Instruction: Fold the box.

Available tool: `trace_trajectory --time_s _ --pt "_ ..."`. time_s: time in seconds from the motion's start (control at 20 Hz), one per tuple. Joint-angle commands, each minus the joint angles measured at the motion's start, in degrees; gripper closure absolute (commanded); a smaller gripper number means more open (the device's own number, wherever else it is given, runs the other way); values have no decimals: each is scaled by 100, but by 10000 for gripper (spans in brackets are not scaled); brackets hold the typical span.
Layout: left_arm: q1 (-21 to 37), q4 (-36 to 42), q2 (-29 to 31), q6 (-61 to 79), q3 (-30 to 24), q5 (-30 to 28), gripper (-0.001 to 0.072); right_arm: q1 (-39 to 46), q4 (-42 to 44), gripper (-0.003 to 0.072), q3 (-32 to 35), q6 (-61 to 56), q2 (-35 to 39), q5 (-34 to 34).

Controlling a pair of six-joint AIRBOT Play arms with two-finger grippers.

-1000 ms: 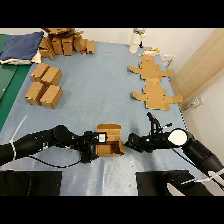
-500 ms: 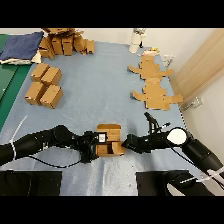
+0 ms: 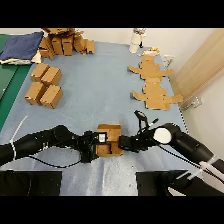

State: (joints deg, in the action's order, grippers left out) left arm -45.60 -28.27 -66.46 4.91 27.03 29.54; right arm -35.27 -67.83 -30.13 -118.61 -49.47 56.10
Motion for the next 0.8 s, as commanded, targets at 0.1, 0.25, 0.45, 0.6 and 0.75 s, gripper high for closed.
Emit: trace_trajectory --time_s 0.1,0.25,0.45,0.6,0.75 --pt "-2 -2 2 0 2 -2 200 -793 -997 386 -492 -1123 -664 55" --pt "-4 -2 2 0 2 -2 200 -887 -1106 386 -863 -1283 -979 472" --pt "-2 -2 2 0 2 -2 200 -1158 -1266 386 -1386 -1600 -1370 804" --pt "-2 -2 2 0 4 -2 200 -1237 -1425 386 -1593 -1853 -1768 1416" --pt "-2 -2 2 0 4 -4 200 -1237 -1471 386 -1602 -2055 -1993 1346"
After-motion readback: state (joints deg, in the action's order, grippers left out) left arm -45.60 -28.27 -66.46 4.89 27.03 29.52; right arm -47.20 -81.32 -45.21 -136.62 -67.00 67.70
